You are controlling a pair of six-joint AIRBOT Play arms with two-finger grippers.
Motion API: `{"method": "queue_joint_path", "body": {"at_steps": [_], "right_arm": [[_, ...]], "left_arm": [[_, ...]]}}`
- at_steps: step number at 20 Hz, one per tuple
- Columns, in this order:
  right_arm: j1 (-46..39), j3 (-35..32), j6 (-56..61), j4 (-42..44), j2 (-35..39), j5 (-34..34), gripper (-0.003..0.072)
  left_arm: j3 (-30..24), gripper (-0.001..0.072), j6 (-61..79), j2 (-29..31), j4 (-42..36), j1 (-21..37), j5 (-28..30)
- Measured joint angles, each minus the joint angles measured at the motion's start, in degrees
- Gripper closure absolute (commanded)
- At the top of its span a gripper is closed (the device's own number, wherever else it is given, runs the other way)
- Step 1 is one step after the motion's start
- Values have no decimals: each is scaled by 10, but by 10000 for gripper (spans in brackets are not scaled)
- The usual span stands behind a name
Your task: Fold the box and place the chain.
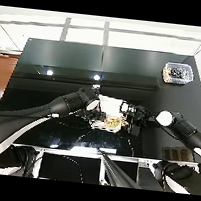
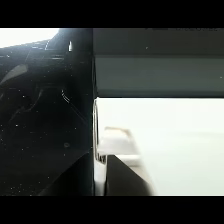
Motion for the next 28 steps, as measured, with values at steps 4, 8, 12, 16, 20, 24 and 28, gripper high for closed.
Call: {"method": "queue_joint_path", "body": {"at_steps": [4,8,12,16,20,24,28], "right_arm": [[1,0,-28,13,-19,-11,-34],[1,0,-42,21,-33,-23,-34],[1,0,-48,26,-42,-28,78],[1,0,-50,28,-44,-28,291],[1,0,-49,27,-45,-19,671],[1,0,-23,9,-37,5,673],[1,0,47,-35,5,19,675]], "left_arm": [[0,679,0,0,0,0,0],[0,679,0,0,0,0,0],[0,679,0,0,0,0,0],[0,679,0,0,0,0,0],[0,679,0,0,0,0,1],[0,679,0,0,0,0,1],[0,679,0,0,0,0,2]]}}
